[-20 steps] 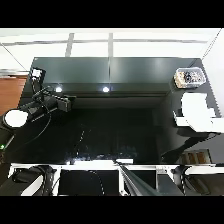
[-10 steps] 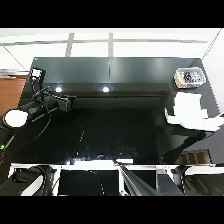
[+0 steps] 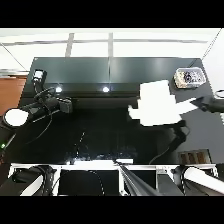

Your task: Fold the box and place the chain.

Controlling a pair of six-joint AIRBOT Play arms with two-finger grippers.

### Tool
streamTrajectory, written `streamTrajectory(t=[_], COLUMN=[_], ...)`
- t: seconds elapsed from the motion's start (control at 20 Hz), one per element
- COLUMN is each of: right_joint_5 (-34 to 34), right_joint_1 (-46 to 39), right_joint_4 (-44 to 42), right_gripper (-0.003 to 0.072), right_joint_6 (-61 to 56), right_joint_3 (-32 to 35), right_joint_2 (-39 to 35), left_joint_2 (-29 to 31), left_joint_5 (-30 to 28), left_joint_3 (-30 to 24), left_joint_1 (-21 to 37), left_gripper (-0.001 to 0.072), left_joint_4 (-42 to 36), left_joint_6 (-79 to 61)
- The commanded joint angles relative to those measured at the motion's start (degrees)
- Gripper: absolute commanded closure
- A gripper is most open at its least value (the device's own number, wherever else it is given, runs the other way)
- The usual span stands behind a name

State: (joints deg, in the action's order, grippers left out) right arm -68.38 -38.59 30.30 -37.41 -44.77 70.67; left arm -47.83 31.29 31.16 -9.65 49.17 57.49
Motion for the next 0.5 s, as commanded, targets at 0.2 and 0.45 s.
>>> streamTrajectory(t=[0.2,0.45], right_joint_5=[21.38,26.40], right_joint_1=[24.94,37.38], right_joint_4=[-26.88,-27.30], right_gripper=[0.0677,0.0677], right_joint_6=[9.66,9.57], right_joint_3=[28.39,28.63], right_joint_2=[-20.63,-20.65], left_joint_2=[-16.28,-29.03], left_joint_5=[23.17,26.75], left_joint_3=[7.02,15.17], left_joint_1=[7.69,6.75], left_gripper=[-0.0004,-0.0003], left_joint_4=[-20.39,-19.65], left_joint_6=[-6.40,-7.17])
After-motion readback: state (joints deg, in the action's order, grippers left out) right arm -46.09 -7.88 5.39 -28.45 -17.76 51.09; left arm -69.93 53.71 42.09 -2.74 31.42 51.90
